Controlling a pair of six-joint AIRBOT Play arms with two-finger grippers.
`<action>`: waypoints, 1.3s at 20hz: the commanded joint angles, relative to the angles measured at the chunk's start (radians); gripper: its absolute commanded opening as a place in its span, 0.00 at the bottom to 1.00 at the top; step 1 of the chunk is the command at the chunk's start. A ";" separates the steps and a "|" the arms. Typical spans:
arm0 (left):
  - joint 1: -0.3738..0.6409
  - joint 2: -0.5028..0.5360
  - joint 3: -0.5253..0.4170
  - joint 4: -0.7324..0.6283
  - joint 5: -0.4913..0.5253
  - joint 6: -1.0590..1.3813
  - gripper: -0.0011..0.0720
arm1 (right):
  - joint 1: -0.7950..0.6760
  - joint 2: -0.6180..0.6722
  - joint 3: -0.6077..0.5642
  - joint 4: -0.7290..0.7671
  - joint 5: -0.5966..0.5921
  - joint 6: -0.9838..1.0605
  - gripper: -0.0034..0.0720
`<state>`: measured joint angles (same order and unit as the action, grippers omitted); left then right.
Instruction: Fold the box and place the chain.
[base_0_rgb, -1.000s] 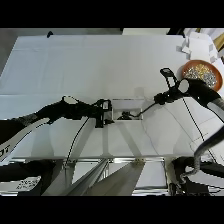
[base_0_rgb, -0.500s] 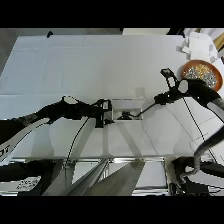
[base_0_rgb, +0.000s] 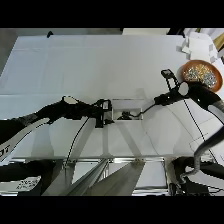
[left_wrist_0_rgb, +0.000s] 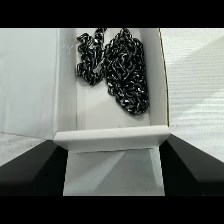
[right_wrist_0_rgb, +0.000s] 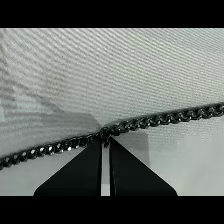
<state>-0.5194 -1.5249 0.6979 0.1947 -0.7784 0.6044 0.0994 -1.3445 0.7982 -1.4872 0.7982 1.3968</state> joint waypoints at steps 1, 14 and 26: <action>0.000 0.000 0.000 0.000 0.000 0.000 0.22 | 0.000 0.099 -0.002 0.002 -0.008 -0.009 0.06; 0.000 0.000 0.000 0.000 0.000 0.000 0.22 | 0.000 0.623 -0.003 0.413 0.218 -0.232 0.06; 0.000 0.000 0.000 0.000 0.000 0.000 0.22 | 0.408 0.557 -0.003 0.589 0.113 -0.359 0.06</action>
